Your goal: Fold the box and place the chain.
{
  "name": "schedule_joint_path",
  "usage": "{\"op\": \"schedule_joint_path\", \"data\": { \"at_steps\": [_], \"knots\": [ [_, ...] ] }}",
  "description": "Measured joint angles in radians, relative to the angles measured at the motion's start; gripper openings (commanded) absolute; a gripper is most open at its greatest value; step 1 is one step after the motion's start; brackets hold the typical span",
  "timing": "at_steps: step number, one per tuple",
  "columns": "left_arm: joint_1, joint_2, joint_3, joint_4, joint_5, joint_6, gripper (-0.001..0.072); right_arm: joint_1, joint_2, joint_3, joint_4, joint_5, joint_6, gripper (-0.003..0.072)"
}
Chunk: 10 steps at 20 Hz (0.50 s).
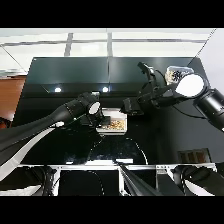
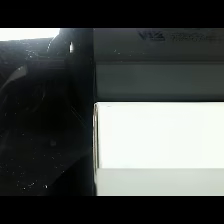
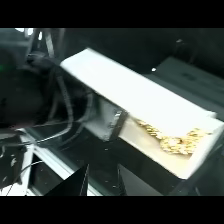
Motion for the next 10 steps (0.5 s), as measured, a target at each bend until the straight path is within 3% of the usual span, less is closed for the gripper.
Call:
{"op": "schedule_joint_path", "data": {
  "at_steps": [2, 3, 5, 6, 10],
  "knots": [
    [-0.001, 0.001, 0.000, 0.000, 0.000, 0.001, 0.0033, -0.021, 0.000, -0.001, -0.023, 0.004, 0.001, 0.0218],
    [-0.003, 0.002, 0.002, 0.000, 0.000, 0.002, 0.0125, -0.029, 0.000, -0.001, -0.034, 0.008, 0.001, 0.0218],
    [-0.010, 0.012, 0.011, 0.000, 0.001, 0.008, 0.0594, -0.037, 0.000, -0.002, -0.045, 0.023, -0.004, 0.0218],
    [-0.015, 0.022, 0.016, 0.000, 0.001, 0.008, 0.0641, -0.039, 0.000, -0.002, -0.050, 0.030, -0.011, 0.0218],
    [-0.024, 0.119, 0.026, 0.032, -0.034, 0.035, 0.0641, -0.075, 0.000, -0.002, -0.060, 0.064, -0.043, 0.0219]
  ]
}}
